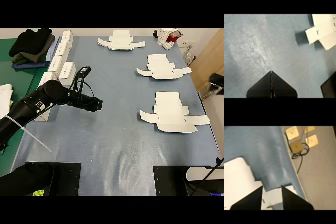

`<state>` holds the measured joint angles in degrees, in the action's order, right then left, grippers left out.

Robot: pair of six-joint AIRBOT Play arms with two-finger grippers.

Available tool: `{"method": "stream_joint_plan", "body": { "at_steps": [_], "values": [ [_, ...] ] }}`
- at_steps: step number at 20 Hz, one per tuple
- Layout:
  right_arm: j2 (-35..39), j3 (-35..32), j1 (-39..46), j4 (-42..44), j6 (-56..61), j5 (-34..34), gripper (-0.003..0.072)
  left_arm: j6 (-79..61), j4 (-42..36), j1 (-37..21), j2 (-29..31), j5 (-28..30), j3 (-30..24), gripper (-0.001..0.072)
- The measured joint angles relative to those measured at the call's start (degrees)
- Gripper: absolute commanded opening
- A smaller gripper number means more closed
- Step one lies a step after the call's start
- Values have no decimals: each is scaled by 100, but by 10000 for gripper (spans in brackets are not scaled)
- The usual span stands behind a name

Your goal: Fold the box.

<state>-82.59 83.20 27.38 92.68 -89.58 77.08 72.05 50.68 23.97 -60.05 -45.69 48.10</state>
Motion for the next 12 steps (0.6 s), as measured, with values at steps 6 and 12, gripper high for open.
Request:
{"method": "stream_joint_plan", "body": {
  "at_steps": [6, 12],
  "values": [
    [-920, 83, 1797, 1217, -1403, 708, 355, 0, -304, 0, 0, 13, 0, 16],
    [-1593, -111, 2199, 1893, -2653, 1165, 355, 2, -455, 0, 0, 9, 0, 15]
  ]
}}
